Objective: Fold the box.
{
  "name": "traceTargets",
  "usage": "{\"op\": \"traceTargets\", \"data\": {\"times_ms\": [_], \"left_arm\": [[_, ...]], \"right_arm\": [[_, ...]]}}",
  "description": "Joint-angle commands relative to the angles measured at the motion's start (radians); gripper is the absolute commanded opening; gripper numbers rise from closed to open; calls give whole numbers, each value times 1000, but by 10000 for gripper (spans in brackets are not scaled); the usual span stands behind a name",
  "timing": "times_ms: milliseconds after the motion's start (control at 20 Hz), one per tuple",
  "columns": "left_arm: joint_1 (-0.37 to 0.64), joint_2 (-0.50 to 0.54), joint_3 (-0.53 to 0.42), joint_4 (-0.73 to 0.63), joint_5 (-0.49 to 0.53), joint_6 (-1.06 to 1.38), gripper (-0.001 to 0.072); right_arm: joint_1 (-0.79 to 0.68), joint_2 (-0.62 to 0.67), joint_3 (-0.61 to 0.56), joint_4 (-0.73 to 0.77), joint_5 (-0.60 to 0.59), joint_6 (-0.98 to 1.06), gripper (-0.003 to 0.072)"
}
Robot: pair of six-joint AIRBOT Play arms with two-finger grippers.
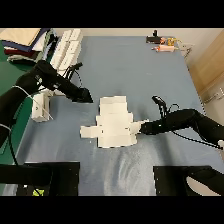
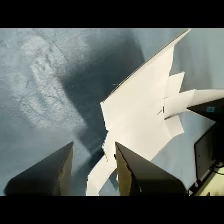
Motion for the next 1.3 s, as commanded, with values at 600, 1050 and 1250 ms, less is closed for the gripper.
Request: {"op": "traceTargets", "data": {"times_ms": [600, 1050, 1250], "left_arm": [[-76, -254, 9, -236, -5, 329, 434], [-94, -264, 33, -237, 11, 350, 426], [-131, -264, 33, -236, -73, 394, 319]], "right_arm": [[0, 1, 0, 2, -12, 1, 3], [0, 1, 0, 1, -33, 0, 2], [0, 1, 0, 1, -34, 0, 3]]}}
